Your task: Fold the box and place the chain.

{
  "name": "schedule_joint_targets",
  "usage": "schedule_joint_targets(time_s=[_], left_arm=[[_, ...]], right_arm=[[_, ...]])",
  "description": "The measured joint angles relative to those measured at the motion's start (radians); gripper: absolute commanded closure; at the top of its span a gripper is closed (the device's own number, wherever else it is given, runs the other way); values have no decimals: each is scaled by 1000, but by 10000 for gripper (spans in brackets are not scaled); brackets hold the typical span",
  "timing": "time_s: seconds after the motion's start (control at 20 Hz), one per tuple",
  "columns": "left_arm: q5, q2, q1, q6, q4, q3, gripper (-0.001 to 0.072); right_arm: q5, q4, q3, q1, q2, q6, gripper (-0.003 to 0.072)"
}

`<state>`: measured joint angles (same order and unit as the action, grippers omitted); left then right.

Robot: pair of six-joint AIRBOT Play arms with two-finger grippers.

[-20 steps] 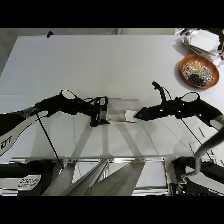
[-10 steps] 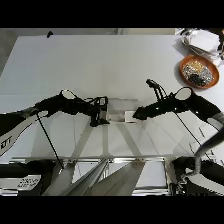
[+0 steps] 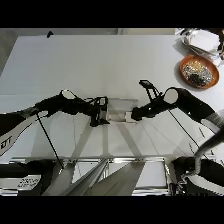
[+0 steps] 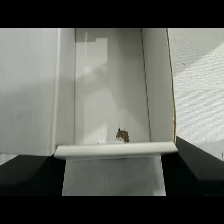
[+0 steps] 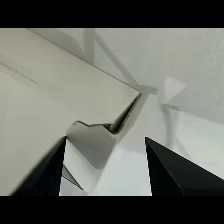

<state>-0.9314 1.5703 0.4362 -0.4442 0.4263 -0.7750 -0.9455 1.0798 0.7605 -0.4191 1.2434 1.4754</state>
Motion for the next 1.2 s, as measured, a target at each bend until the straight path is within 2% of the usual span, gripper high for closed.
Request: schedule_joint_targets(time_s=[0.05,0.15,0.6,0.9,1.0,1.15,1.2], left_arm=[[0,0,0,0,0,0,436],[0,0,0,0,0,0,436],[0,0,0,0,0,0,436],[0,0,0,0,0,0,436],[0,0,0,-1,1,0,436],[-1,0,0,-1,2,0,436],[-2,-1,0,-1,2,0,436]], right_arm=[[10,13,6,-18,0,37,171],[24,48,17,-52,0,109,231],[16,336,37,-229,2,542,229],[12,423,88,-323,77,705,231],[-1,435,102,-337,98,733,306],[-27,449,112,-346,114,755,521],[-35,452,114,-348,117,763,541]])
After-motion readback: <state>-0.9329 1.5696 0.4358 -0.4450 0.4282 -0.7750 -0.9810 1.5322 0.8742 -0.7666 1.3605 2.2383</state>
